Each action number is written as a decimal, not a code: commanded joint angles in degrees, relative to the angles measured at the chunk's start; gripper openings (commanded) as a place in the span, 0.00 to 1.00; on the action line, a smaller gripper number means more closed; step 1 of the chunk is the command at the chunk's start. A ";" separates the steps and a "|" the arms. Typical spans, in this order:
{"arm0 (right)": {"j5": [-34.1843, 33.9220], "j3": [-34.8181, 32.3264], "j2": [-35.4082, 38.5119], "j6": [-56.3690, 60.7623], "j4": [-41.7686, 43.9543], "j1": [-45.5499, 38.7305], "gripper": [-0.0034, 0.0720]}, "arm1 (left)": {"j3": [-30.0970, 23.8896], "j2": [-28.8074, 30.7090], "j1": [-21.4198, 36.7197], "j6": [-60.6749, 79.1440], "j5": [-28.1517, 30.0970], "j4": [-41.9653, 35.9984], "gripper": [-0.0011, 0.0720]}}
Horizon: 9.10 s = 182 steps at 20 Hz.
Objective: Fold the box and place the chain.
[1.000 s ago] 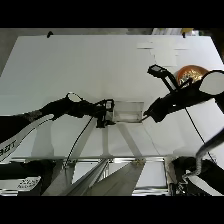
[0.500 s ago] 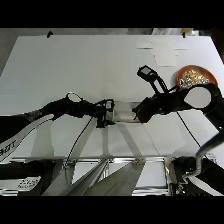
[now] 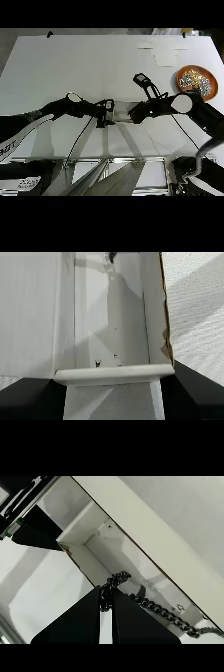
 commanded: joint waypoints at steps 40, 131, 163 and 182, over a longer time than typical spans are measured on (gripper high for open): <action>-2.36 -9.79 -6.69 -70.58 2.86 -16.59 0.31 | -0.02 0.04 0.04 0.00 0.00 0.00 0.36; -0.33 -10.27 3.85 -56.30 -9.90 -18.08 0.29 | -0.02 0.04 0.04 0.00 0.00 0.00 0.36; 2.60 -11.89 9.07 -50.58 -6.86 -18.08 0.07 | -0.02 0.04 0.04 0.00 0.00 0.00 0.36; -0.94 -7.52 11.08 -47.32 21.64 -8.02 0.07 | -0.02 0.04 0.04 0.00 0.00 0.00 0.36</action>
